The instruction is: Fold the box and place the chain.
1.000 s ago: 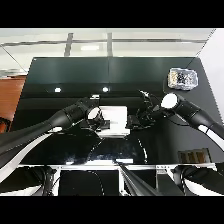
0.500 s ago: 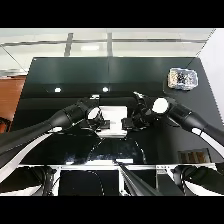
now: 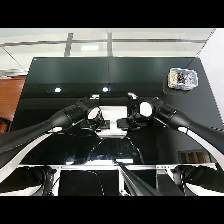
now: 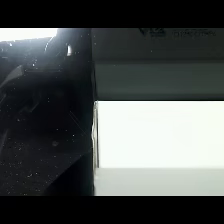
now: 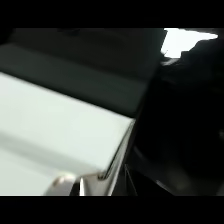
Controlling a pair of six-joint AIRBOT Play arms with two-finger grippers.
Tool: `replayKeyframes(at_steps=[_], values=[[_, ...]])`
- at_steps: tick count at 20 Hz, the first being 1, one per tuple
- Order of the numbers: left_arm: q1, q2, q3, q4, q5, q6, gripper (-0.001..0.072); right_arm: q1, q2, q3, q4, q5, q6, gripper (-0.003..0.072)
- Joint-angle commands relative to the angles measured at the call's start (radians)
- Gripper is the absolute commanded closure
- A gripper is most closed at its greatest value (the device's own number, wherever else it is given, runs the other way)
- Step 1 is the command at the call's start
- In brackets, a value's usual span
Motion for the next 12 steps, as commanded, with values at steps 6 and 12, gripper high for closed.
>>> replayKeyframes(at_steps=[6,12], values=[[0.000,-0.001,0.001,0.001,0.003,0.000,0.0681,0.126,-0.074,0.117,-0.323,0.092,0.319,0.0381],[0.000,-0.001,0.001,0.001,0.003,0.000,0.0681,0.130,-0.075,0.119,-0.323,0.121,0.350,0.0382]])
